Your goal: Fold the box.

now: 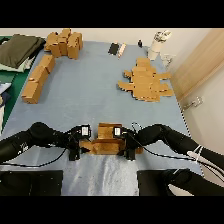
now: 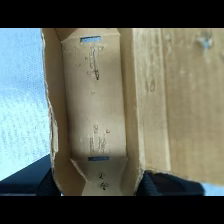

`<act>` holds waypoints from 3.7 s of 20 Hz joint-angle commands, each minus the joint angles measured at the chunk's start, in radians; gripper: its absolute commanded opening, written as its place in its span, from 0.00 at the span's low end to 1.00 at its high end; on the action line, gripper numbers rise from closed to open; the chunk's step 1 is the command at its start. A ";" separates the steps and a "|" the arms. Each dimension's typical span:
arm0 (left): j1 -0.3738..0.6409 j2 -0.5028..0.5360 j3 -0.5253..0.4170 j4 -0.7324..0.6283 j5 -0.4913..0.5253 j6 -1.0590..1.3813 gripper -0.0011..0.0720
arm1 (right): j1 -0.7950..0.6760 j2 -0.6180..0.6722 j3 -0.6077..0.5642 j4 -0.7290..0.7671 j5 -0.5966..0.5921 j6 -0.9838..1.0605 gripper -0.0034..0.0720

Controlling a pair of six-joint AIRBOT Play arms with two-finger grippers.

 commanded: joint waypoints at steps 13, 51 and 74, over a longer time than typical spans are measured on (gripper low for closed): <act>-0.086 -0.089 0.026 -0.152 0.087 0.159 0.31 | 0.000 -0.001 0.000 0.000 0.000 0.000 0.81; -0.040 0.223 0.028 0.430 -0.071 -0.876 0.03 | 0.000 -0.001 0.000 0.000 0.000 0.000 0.81; 0.091 0.056 -0.064 0.131 -0.074 -1.488 0.03 | 0.000 -0.001 0.000 0.000 0.000 0.000 0.81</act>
